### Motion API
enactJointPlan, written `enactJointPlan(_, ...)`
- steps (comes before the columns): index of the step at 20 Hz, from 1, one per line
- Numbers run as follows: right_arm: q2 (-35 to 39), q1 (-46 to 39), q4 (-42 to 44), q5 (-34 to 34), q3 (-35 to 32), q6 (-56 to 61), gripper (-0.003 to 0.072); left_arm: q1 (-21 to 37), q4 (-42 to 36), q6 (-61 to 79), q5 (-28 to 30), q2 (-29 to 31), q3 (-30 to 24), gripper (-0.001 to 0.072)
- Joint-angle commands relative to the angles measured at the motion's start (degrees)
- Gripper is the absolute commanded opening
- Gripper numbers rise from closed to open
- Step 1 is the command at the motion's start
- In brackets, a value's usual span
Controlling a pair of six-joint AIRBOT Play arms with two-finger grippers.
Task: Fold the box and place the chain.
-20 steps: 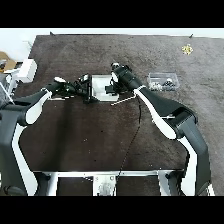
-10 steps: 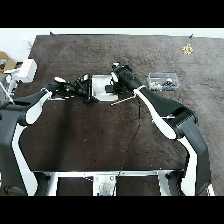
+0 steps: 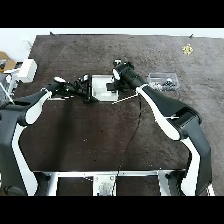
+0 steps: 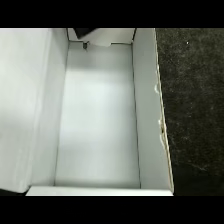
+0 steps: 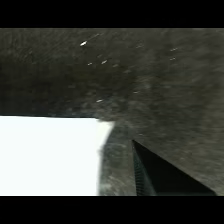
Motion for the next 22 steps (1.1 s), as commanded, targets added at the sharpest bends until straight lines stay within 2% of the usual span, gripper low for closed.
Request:
enactJointPlan(1,3.4,0.0,1.7,3.0,0.0,-5.4,0.0399,0.0,0.0,0.0,0.2,0.0,0.0,0.0223)
enactJointPlan(3,7.6,-0.2,1.2,4.2,0.0,-11.5,0.0399,0.0,0.0,-0.1,0.2,0.0,0.0,0.0223)
enactJointPlan(7,16.5,-3.8,-2.7,-0.1,0.0,-18.4,0.0396,0.0,0.0,0.0,0.2,0.0,0.0,0.0223)
enactJointPlan(8,17.8,-5.6,-3.7,-0.2,0.0,-18.4,0.0354,0.0,0.0,0.0,0.3,0.0,0.0,0.0223)
enactJointPlan(9,18.4,-7.7,-4.4,-0.1,0.0,-18.3,0.0260,0.0,0.0,0.0,0.3,0.0,0.0,0.0223)
enactJointPlan(11,18.3,-13.0,-4.3,0.4,0.0,-18.3,0.0286,0.0,0.0,0.0,0.3,0.0,0.0,0.0223)
enactJointPlan(15,14.7,-22.9,-1.2,3.7,0.0,-20.3,0.0285,0.0,0.0,0.0,0.3,0.0,0.0,0.0223)
enactJointPlan(22,7.8,-31.6,12.6,5.1,-1.2,-28.4,0.0267,0.0,0.0,0.0,0.3,0.0,0.0,0.0223)
